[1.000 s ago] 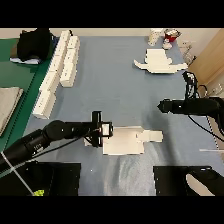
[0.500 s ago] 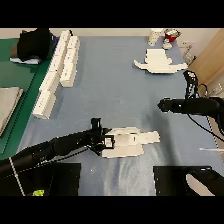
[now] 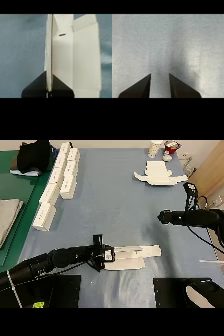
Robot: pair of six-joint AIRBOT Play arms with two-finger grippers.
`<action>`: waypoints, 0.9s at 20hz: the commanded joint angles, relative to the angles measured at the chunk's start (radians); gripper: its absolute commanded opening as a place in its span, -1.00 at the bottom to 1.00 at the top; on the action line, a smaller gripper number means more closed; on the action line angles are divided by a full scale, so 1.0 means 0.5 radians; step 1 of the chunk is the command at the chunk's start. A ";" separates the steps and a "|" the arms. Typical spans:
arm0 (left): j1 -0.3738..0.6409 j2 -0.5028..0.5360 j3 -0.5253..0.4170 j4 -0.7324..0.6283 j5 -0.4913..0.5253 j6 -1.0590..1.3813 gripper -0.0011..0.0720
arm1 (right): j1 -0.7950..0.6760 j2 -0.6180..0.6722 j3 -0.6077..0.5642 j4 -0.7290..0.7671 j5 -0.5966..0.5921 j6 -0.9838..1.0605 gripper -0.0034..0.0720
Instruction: Fold the box.
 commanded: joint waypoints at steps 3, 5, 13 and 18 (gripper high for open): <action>0.189 0.053 0.111 0.011 -0.359 -0.107 -0.94 | 0.002 -0.002 0.002 0.001 0.001 0.000 0.01; 0.303 0.012 0.147 0.011 -0.478 -0.106 -0.94 | 0.002 -0.002 0.002 0.002 0.002 0.000 0.01; 0.520 -0.206 0.368 0.010 -0.853 -0.087 -0.94 | 0.005 -0.002 0.002 0.016 0.001 0.000 0.01; 0.520 -0.260 0.366 0.011 -0.925 -0.086 -0.94 | 0.005 -0.002 0.002 0.017 0.000 0.000 0.01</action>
